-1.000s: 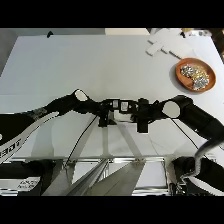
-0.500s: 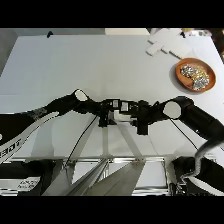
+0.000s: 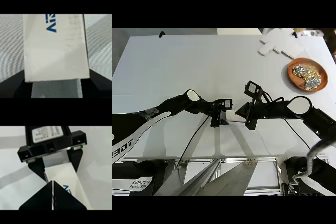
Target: Fold the box and place the chain.
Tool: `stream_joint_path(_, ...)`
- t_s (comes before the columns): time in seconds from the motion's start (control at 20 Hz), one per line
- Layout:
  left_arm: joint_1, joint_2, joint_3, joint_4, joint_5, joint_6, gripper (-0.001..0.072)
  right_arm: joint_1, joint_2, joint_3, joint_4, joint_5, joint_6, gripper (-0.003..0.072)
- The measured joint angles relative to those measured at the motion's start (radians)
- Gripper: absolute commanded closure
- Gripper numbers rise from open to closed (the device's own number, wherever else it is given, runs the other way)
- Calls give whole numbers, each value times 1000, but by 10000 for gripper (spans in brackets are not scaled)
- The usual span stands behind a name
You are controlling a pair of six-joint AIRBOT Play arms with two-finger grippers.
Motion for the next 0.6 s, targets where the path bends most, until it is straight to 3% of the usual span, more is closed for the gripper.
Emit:
stream_joint_path(0.25, 0, 0, 0, 0, 0, 0, 701, -22, -40, -96, 116, -56, -54, 673)
stream_joint_path(0.6, 0, 0, 0, 0, 1, 1, 701, -26, -92, -121, 130, -61, -82, 674)
